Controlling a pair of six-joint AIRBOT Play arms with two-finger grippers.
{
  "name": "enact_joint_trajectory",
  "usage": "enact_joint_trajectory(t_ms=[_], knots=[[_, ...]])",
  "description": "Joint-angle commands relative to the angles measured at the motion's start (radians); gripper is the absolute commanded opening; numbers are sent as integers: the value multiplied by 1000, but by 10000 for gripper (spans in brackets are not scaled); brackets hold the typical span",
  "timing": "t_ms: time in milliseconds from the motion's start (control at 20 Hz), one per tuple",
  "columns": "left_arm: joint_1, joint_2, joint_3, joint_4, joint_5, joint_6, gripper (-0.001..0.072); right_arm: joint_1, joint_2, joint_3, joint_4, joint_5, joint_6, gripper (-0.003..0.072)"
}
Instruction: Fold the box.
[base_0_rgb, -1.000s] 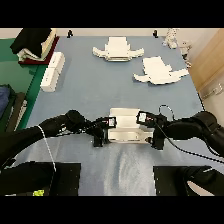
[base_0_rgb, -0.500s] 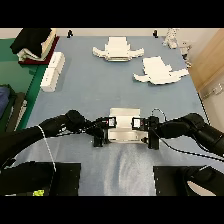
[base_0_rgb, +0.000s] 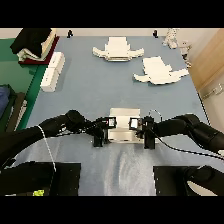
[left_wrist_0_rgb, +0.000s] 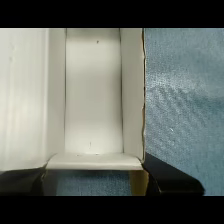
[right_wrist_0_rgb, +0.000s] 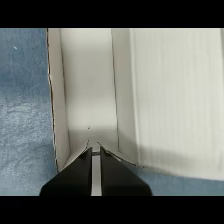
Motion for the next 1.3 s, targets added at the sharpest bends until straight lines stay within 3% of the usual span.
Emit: enact_joint_trajectory(t_ms=[0,50,100,400,500,550,650,700,750,800,950,1050,1150,1250], knots=[[1,0,1,0,0,0,458,3,-26,0,49,6,-36,124],[1,0,1,0,0,0,458,3,-26,0,48,7,-36,397],[1,0,1,0,0,0,458,3,-25,0,48,6,-35,579],[1,0,1,0,0,0,459,3,-14,1,28,-19,-14,581],[1,0,1,0,0,0,459,2,7,3,-45,-48,164,578],[1,0,1,0,0,0,459,2,22,6,-112,-69,289,516],[1,0,1,0,0,0,458,2,59,21,-298,-171,514,213],[1,0,1,0,0,0,458,2,83,27,-394,-217,642,147],[1,0,1,0,0,0,459,1,109,29,-476,-245,761,137],[1,0,1,0,0,0,458,-3,137,31,-553,-267,875,44],[1,0,1,0,0,0,458,-76,187,31,-737,-309,1276,19],[1,0,1,0,0,0,458,-195,170,31,-726,-341,1467,18],[1,0,1,0,0,0,458,-356,123,31,-564,-339,1483,4],[1,0,1,0,0,0,458,-507,53,31,-321,-331,1340,4]])
